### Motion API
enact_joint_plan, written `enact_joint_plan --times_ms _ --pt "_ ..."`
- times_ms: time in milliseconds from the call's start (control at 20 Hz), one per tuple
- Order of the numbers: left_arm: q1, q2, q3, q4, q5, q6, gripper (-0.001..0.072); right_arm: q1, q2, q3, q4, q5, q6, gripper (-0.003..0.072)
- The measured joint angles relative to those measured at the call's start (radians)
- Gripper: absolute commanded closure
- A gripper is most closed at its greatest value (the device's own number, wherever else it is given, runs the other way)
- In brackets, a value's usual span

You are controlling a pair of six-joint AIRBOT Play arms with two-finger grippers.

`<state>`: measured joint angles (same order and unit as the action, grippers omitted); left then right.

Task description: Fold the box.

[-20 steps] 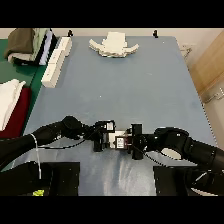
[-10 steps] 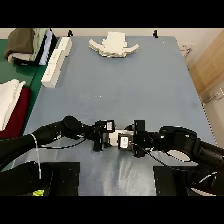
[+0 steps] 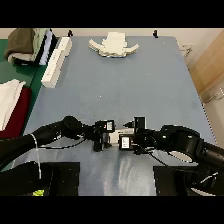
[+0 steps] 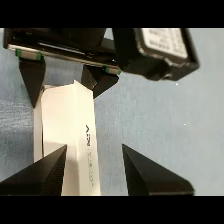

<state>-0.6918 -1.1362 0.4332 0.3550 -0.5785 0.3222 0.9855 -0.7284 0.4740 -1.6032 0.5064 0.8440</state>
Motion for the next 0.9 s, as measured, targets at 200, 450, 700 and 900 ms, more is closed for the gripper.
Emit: enact_joint_plan --times_ms 200,450,700,900 --pt "0.000 0.000 0.000 0.000 0.000 0.002 0.0247 0.000 -0.007 0.000 0.029 0.002 0.000 0.0184" --pt "0.000 0.000 0.000 -0.001 0.005 0.000 0.0246 0.001 -0.024 0.000 -0.010 0.000 0.001 0.0347" --pt "0.000 0.000 0.000 -0.001 0.005 0.000 0.0247 0.002 -0.027 0.001 -0.029 -0.003 0.000 0.0467" --pt "0.000 0.000 0.000 -0.001 0.003 0.001 0.0246 0.001 -0.027 0.001 -0.023 -0.004 0.000 0.0467"
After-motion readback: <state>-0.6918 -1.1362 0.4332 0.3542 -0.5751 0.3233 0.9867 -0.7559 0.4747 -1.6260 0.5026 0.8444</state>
